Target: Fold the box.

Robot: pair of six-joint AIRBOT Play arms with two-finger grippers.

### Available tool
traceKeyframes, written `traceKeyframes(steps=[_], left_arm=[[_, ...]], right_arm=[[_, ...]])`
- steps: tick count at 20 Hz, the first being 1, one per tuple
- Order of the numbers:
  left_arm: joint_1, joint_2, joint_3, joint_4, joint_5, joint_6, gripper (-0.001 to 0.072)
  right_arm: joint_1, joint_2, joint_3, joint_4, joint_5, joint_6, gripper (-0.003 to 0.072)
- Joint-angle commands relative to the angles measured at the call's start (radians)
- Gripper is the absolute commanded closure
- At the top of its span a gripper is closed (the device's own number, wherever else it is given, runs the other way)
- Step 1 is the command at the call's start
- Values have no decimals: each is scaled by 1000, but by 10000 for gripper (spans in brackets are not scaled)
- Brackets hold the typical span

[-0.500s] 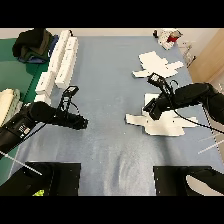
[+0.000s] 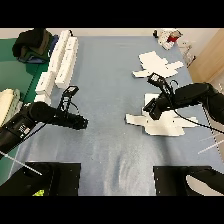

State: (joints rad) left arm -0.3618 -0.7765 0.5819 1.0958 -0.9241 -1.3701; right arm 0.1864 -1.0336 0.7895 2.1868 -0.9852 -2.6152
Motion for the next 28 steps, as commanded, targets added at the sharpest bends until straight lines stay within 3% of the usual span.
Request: traceKeyframes(steps=[1, 4, 6, 9, 11, 14, 17, 18, 19, 20, 24, 28], left_arm=[[0, 1, 0, 0, 0, 0, 697], [0, 1, 0, 0, 1, 0, 697], [0, 1, 0, 0, 3, 0, 697], [0, 1, 0, 0, 55, 0, 697], [0, 1, 0, 0, 55, 0, 697], [0, 1, 0, 0, 66, 0, 697], [0, 1, 0, -5, 89, -18, 697], [0, 1, 0, -14, 95, -36, 696], [0, 1, 0, -34, 97, -42, 696], [0, 1, 0, -61, 97, -41, 695], [0, 0, 0, -159, 98, -37, 694], [0, 1, 2, -216, 113, -36, 694]], right_arm=[[0, -1, 1, 0, 0, 0, 682], [0, -1, 1, 23, -15, 33, 682], [1, -1, 1, 48, -94, 269, 682], [1, -1, 1, 54, -97, 809, 682], [1, -2, 1, 50, -92, 1020, 682], [1, -2, 1, 36, -58, 1049, 681], [0, -2, 2, 4, 112, 1048, 681], [0, -2, 7, -65, 158, 1048, 623], [-10, -4, 18, -146, 169, 1050, 424], [-35, -12, 39, -228, 147, 1069, 333], [-315, -79, 180, -549, -99, 1138, 334], [-674, -230, 309, -529, -239, 925, 334]])
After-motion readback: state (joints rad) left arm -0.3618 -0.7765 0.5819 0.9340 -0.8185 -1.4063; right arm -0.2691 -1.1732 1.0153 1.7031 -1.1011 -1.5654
